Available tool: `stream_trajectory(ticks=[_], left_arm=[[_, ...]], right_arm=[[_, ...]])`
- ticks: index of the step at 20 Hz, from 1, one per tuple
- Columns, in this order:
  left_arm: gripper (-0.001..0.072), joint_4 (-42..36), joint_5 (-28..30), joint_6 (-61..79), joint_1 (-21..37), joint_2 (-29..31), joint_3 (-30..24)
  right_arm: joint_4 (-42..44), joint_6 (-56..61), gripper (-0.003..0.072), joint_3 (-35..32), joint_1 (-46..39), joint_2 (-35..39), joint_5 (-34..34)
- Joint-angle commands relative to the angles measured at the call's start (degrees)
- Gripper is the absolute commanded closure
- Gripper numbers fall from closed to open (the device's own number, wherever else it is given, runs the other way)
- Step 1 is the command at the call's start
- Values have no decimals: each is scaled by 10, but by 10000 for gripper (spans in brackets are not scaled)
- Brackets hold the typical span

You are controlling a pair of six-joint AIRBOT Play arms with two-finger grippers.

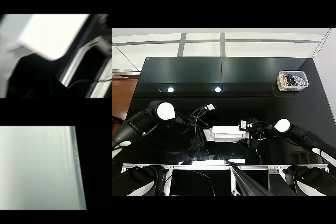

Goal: Fold the box and place the chain.

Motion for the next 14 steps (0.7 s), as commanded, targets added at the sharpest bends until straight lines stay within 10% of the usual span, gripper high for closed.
stream_trajectory(ticks=[1,8,14], left_arm=[[681,-260,124,98,0,3,-59],[681,-373,468,203,0,-5,-72],[681,-179,353,156,-8,-100,-36]], right_arm=[[0,0,439,0,0,0,0],[0,0,439,0,0,0,0],[0,0,439,0,0,0,0]])
